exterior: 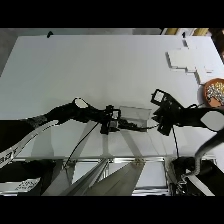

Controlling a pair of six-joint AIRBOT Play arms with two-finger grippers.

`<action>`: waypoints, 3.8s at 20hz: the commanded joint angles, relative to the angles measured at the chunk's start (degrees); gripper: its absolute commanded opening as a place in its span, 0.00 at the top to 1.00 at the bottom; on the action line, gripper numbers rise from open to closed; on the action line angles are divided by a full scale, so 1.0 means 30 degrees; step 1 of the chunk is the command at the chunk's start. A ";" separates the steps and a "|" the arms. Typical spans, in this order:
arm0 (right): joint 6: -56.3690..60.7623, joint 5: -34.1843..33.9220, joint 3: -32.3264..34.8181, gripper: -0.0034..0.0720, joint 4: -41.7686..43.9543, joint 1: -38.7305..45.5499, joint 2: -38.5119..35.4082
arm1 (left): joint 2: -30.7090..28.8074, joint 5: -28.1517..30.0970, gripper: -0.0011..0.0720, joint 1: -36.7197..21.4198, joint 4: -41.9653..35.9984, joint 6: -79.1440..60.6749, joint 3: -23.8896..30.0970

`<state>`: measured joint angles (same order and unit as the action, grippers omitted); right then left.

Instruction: Fold the box and place the chain.

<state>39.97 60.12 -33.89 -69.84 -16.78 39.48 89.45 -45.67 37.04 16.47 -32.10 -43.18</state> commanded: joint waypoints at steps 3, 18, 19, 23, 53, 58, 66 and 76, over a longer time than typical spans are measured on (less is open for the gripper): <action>-0.2856 0.0663 0.0903 0.75 -0.1129 0.2798 -0.0583 | 0.0000 0.0000 0.94 -0.0007 0.0000 0.0000 0.0000; -1.2509 -0.4007 0.5115 0.51 0.4539 0.2812 0.2455 | 0.0000 0.0000 0.94 -0.0007 0.0000 0.0000 0.0000; -1.2509 -0.4175 0.5115 0.51 0.4539 0.2812 0.2543 | 0.0000 0.0000 0.94 -0.0015 0.0007 -0.0007 0.0000; -1.3063 -0.4109 0.5129 0.51 0.4539 0.2812 0.3555 | 0.0000 0.0000 0.94 -0.0015 0.0000 0.0000 0.0000; -0.7599 -0.8131 0.2725 0.77 1.0870 -0.5515 0.2710 | 0.0000 0.0007 0.94 -0.0007 0.0000 -0.0007 0.0000; -0.5180 -0.4597 0.0991 0.72 0.5676 -0.4350 0.1333 | 0.0000 0.0007 0.94 -0.0007 0.0000 0.0000 0.0000; -1.1468 0.0627 0.1800 0.65 0.2863 0.3789 -0.0379 | 0.0000 0.0007 0.94 -0.0007 0.0000 0.0000 0.0000; -1.5125 -0.2514 0.4051 0.52 0.4707 0.3315 0.4335 | 0.0000 0.0000 0.94 -0.0007 0.0000 -0.0007 0.0000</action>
<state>-2.68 55.59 -22.37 -57.71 -5.15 48.16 89.45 -45.67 37.04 16.45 -32.10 -43.18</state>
